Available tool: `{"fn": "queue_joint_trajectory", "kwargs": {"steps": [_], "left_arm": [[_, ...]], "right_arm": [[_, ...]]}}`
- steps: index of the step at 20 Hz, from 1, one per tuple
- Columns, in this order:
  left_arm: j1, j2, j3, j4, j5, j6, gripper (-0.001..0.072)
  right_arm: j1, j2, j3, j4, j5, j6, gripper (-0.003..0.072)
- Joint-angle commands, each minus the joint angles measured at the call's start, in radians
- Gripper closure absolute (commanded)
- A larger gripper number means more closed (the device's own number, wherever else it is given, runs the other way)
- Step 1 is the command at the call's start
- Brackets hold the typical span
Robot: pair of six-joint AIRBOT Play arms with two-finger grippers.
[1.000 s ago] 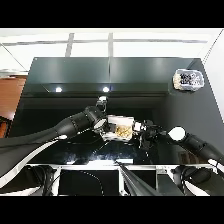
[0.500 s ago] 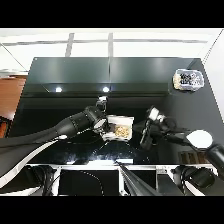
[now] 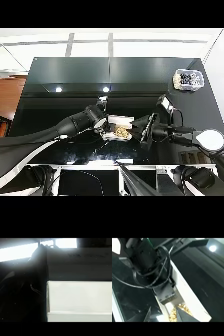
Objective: Fold the box and place the chain.
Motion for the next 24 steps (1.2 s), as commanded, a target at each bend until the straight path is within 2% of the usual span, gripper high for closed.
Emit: {"fn": "queue_joint_trajectory", "kwargs": {"steps": [1,3,8,9,11,12,14,17,21,24], "left_arm": [[0.004,0.0,0.004,-0.008,-0.001,-0.001,0.0678],[0.007,0.0,0.014,-0.004,-0.014,-0.002,0.0679],[0.007,0.0,0.055,0.008,-0.02,-0.129,0.0676],[0.006,0.0,0.063,0.008,-0.019,-0.139,0.0636],[0.007,0.0,0.074,0.008,-0.021,-0.165,0.0384],[0.007,0.001,0.078,0.007,-0.025,-0.167,0.0339],[0.006,0.007,0.093,0.0,-0.082,-0.153,0.0194],[0.006,0.054,0.134,0.006,-0.194,0.121,0.0187],[0.006,0.203,0.121,0.055,-0.314,0.475,0.0188],[0.058,0.358,0.019,0.072,-0.269,0.681,0.0188]], "right_arm": [[-0.057,0.005,0.005,-0.063,0.004,0.049,0.0302],[-0.134,0.013,0.012,-0.109,0.019,0.09,0.0303],[-0.287,0.014,0.015,-0.107,0.103,0.111,0.0304],[-0.296,0.014,0.015,-0.108,0.116,0.111,0.0321],[-0.299,0.014,0.015,-0.107,0.117,0.111,0.032],[-0.299,0.014,0.015,-0.107,0.117,0.111,0.032],[-0.299,0.014,0.015,-0.107,0.117,0.111,0.032],[-0.299,0.014,0.015,-0.11,0.114,0.111,0.032],[-0.299,0.014,0.015,-0.11,0.109,0.111,0.032],[-0.299,0.014,0.015,-0.111,0.096,0.111,0.032]]}}
